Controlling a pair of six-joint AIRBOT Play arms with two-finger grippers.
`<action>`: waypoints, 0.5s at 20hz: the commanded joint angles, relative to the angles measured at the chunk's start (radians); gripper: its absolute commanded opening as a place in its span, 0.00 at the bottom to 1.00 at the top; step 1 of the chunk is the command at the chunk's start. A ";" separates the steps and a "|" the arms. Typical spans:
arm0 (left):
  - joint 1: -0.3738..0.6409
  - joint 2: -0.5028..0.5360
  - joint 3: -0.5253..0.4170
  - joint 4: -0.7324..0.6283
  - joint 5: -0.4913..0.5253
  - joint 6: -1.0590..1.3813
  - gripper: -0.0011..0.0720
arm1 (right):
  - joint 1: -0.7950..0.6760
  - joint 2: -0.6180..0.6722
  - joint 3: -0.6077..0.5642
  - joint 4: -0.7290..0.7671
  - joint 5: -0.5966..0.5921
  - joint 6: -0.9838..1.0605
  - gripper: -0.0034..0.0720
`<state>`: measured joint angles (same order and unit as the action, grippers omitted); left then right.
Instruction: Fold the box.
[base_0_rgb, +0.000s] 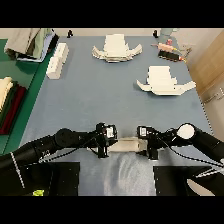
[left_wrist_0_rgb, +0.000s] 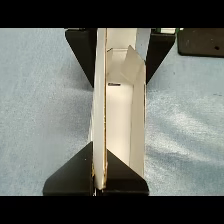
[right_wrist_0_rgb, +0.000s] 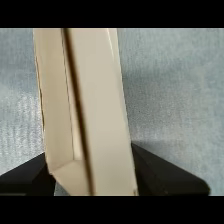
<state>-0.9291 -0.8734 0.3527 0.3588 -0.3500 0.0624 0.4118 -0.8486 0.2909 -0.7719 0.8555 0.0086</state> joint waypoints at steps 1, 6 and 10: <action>0.000 0.000 0.000 0.000 0.000 0.000 0.04 | 0.001 0.000 -0.012 0.013 -0.008 -0.027 0.89; 0.000 0.000 0.000 0.000 0.000 0.000 0.04 | 0.009 -0.031 -0.017 0.039 -0.020 -0.055 0.79; 0.000 0.000 0.000 0.000 0.000 0.000 0.04 | 0.023 -0.031 -0.017 0.029 -0.020 -0.055 0.72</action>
<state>-0.9291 -0.8734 0.3527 0.3588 -0.3504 0.0628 0.4282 -0.8738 0.2752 -0.7414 0.8268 -0.0395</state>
